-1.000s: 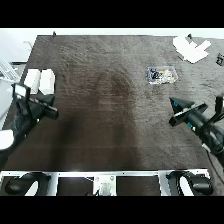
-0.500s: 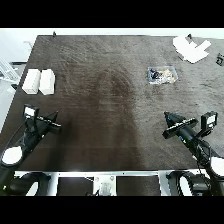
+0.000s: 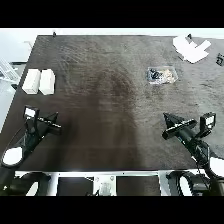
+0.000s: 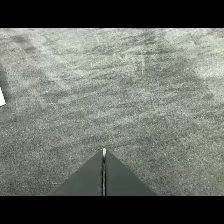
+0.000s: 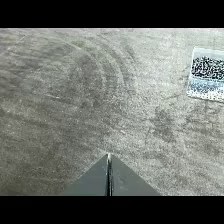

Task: Fold the box and place the chain.

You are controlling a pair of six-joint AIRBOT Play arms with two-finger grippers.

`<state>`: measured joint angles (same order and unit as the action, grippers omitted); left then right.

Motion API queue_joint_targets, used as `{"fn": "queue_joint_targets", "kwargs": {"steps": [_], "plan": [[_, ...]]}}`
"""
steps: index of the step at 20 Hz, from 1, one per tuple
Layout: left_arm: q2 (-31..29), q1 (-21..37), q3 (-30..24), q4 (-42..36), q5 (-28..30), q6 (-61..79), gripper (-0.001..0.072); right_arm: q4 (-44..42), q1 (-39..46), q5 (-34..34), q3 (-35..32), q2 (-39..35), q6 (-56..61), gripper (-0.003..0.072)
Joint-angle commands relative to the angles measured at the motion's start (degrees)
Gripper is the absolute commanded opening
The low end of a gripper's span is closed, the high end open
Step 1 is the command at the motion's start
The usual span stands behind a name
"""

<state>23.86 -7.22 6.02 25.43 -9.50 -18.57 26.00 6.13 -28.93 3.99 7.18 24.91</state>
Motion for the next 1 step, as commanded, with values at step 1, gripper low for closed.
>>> {"fn": "queue_joint_targets", "kwargs": {"steps": [1], "plan": [[-0.04,-0.02,-0.04,0.0,0.0,-0.02,0.0022,-0.02,0.0,-0.02,-0.04,-0.07,0.0,0.0008]]}}
